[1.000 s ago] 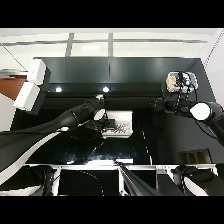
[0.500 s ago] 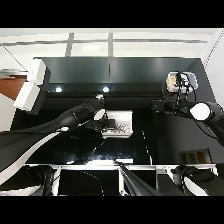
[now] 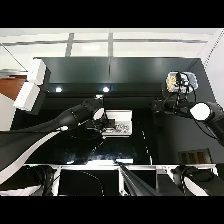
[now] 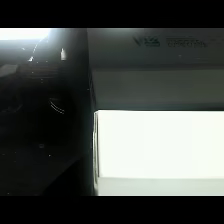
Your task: Fold the box and place the chain.
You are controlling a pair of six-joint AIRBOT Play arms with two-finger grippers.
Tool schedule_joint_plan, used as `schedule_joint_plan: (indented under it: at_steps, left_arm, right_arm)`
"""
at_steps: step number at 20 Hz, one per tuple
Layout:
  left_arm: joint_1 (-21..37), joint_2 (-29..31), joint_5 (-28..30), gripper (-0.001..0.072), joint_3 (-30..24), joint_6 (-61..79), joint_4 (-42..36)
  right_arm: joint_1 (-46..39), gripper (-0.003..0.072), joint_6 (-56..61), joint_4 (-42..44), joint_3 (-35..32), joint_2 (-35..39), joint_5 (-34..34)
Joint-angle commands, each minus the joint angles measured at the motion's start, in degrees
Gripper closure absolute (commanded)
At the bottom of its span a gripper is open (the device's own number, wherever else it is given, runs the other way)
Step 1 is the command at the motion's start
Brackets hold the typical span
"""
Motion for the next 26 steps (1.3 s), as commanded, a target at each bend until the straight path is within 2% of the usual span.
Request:
schedule_joint_plan:
  at_steps: [1, 16, 17, 18, 19, 20, 22, 26]
  left_arm:
    - [-0.3, 0.2, 0.0, 0.0681, 0.0, -0.2, 0.5]
    - [-0.7, 0.2, 3.2, 0.0675, 0.0, 0.4, 2.1]
    - [-0.7, 0.2, 3.0, 0.0613, 0.0, 0.4, 1.9]
    - [-0.7, 0.2, 2.9, 0.0375, 0.0, 0.4, 1.9]
    - [-0.7, 0.3, 2.6, 0.0175, 0.0, -0.4, 1.9]
    - [-0.7, 0.5, 2.3, 0.0149, 0.1, -0.8, 2.0]
    - [-0.7, 1.9, 1.5, 0.0148, 1.0, 1.0, 2.2]
    - [-0.6, 8.8, -1.9, 0.0151, 3.2, 14.8, 2.3]
  right_arm:
    - [0.0, 0.0233, 0.0, 0.0, 0.0, 0.0, 0.0]
    - [0.0, 0.0234, 0.0, 0.0, 0.0, 0.0, 0.1]
    - [0.0, 0.0234, 0.0, 0.0, 0.0, 0.0, 0.2]
    - [0.0, 0.0234, 0.0, 0.0, 0.0, 0.0, 0.2]
    - [0.0, 0.0233, 0.0, 0.0, 0.0, 0.0, 0.3]
    - [0.0, 0.0233, 0.0, 0.0, 0.0, 0.0, 0.3]
    - [0.0, 0.0233, 0.0, 0.0, 0.0, 0.0, 0.9]
    - [0.0, 0.0233, 0.0, 0.0, 0.0, 0.0, 1.7]
